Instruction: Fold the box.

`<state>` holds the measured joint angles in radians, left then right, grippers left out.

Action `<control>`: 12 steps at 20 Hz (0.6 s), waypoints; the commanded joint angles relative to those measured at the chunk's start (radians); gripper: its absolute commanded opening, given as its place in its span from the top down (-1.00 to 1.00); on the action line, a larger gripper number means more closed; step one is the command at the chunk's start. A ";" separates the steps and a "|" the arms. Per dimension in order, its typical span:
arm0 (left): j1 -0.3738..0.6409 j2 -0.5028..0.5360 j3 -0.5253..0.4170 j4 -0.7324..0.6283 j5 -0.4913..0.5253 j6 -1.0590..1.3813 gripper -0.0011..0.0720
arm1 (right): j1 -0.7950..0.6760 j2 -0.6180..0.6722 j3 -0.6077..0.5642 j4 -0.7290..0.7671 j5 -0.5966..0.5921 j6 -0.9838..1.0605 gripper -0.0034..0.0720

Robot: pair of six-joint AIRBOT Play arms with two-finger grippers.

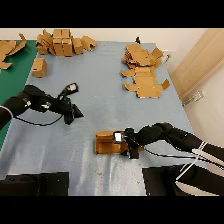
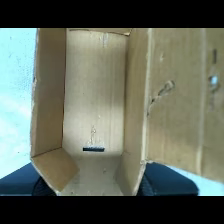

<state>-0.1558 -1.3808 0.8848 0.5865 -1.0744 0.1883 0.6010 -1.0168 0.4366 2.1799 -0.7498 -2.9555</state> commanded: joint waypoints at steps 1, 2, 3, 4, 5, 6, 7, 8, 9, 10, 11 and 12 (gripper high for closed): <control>-0.085 -0.024 -0.001 0.078 -0.150 0.154 0.95 | -0.001 0.000 0.000 0.000 0.001 0.000 -0.63; -0.095 -0.014 -0.024 0.131 -0.145 0.153 0.95 | 0.000 0.000 0.000 0.000 0.001 0.000 -0.63; -0.100 -0.006 -0.046 0.158 -0.143 0.153 0.95 | 0.000 0.000 0.000 0.000 0.002 0.000 -0.63; -0.106 0.005 -0.069 0.151 -0.155 0.151 0.95 | -0.001 0.000 0.000 -0.001 0.002 0.000 -0.63; -0.120 0.012 -0.084 0.150 -0.164 0.125 0.93 | 0.000 0.000 0.000 -0.003 0.002 0.000 -0.63; -0.142 0.014 -0.090 0.151 -0.157 0.045 0.06 | 0.000 0.000 0.000 -0.003 0.002 0.000 -0.63; -0.163 0.013 -0.092 0.151 -0.110 -0.079 -0.94 | -0.001 0.000 0.000 -0.003 0.002 0.000 -0.63; -0.187 0.014 -0.092 0.157 -0.046 -0.189 -0.92 | -0.001 0.000 0.000 -0.006 0.004 0.000 -0.63; -0.211 0.014 -0.092 0.159 -0.005 -0.212 -0.93 | 0.000 0.000 0.000 -0.013 0.006 0.000 -0.63; -0.237 0.014 -0.092 0.164 0.013 -0.212 -0.93 | -0.001 0.000 0.000 -0.013 0.007 0.000 -0.63; -0.265 0.017 -0.092 0.180 0.021 -0.224 -0.93 | 0.000 0.000 0.000 -0.012 0.007 0.000 -0.63; -0.291 0.023 -0.092 0.209 0.037 -0.268 -0.93 | -0.001 0.000 0.000 -0.013 0.006 0.000 -0.63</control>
